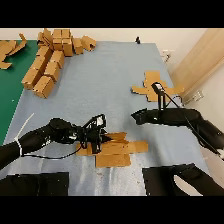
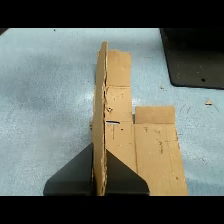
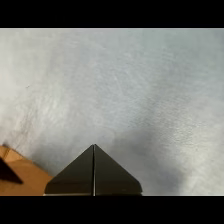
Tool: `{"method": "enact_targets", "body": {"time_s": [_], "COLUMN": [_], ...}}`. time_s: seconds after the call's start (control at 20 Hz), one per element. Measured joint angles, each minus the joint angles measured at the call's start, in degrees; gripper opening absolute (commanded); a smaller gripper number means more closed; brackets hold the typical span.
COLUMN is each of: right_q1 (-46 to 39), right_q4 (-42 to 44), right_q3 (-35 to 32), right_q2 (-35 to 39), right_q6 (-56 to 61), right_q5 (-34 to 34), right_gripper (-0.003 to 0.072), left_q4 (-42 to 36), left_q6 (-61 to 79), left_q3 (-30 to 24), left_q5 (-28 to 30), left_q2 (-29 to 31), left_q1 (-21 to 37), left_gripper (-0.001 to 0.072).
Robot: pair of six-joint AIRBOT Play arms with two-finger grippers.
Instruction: Fold the box.
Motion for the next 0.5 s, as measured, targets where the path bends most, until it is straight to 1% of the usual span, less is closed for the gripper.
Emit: {"method": "enact_targets", "body": {"time_s": [0.15,0.3,0.4,0.5], "right_q1": [0.5,2.6,6.1,11.3], "right_q4": [-2.8,-4.3,-4.8,-5.5], "right_q3": [-1.1,-3.7,-6.1,-8.1], "right_q2": [8.0,14.8,18.7,21.8], "right_q6": [1.2,1.8,1.9,2.2], "right_q5": [-4.3,-10.0,-12.8,-14.6], "right_gripper": [0.0001,0.0001,0.0001,0.0002], "left_q4": [0.0,0.0,0.0,0.0], "left_q6": [0.0,0.0,0.0,0.0], "left_q3": [0.0,0.0,0.0,0.0], "left_q5": [0.0,0.0,0.0,0.0], "left_q2": [0.0,0.0,0.0,0.0], "left_q1": [0.0,0.0,0.0,0.0], "left_gripper": [0.0014,0.0014,0.0015,0.0014]}}
